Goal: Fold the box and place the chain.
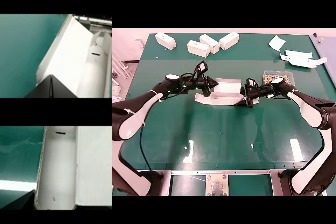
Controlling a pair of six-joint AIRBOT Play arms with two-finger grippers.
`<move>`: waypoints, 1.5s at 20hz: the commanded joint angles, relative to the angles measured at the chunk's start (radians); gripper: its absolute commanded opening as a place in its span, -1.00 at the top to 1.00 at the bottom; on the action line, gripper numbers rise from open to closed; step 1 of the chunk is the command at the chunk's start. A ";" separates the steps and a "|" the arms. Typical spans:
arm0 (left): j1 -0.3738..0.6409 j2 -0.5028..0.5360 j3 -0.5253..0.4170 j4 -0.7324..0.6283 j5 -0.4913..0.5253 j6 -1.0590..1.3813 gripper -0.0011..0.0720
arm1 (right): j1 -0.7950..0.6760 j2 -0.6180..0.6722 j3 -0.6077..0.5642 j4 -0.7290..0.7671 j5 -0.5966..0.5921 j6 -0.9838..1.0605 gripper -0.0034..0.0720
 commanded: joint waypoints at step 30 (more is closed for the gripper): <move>0.003 -0.045 0.086 0.194 0.001 -0.130 0.52 | 0.000 -0.001 0.000 0.001 0.000 -0.001 -0.35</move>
